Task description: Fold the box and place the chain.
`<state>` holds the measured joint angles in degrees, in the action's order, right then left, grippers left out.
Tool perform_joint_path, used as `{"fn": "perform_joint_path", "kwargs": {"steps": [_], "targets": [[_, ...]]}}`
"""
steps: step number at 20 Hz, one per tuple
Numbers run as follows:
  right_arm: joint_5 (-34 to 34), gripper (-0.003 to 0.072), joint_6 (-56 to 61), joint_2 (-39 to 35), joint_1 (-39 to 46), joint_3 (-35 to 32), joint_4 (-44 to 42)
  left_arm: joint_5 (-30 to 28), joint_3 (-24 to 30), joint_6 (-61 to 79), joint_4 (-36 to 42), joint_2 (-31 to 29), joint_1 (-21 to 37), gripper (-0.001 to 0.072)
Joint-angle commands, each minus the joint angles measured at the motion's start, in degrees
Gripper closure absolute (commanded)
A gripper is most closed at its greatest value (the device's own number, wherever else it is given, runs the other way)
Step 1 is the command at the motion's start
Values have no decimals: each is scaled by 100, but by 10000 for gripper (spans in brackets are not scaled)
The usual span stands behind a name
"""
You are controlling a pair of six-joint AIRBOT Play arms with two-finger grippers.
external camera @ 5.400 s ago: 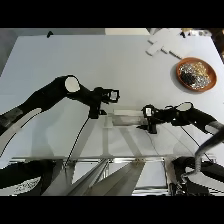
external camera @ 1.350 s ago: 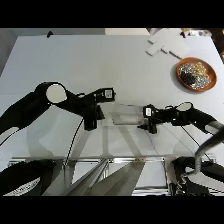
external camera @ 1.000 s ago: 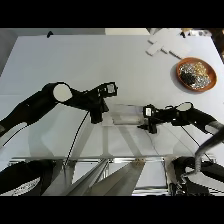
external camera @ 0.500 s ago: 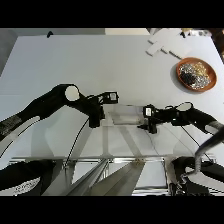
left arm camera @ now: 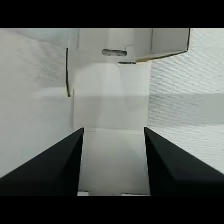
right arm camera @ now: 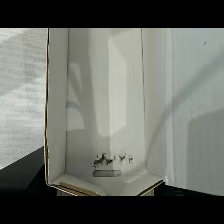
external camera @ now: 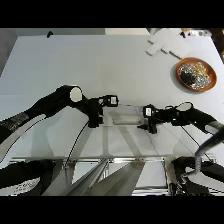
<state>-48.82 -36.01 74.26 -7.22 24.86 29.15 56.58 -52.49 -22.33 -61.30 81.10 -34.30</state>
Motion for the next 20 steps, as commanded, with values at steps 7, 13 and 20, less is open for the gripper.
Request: {"fn": "perform_joint_path", "kwargs": {"steps": [7,13,20], "targets": [[-2,284,0,-4,2,7,-2,-732,50,1104,188,160,-219,231],[-2,284,0,-4,2,7,-2,-1292,201,1303,212,188,-275,231],[-2,284,0,-4,2,7,-2,-1624,474,1340,188,190,-400,232]]}}
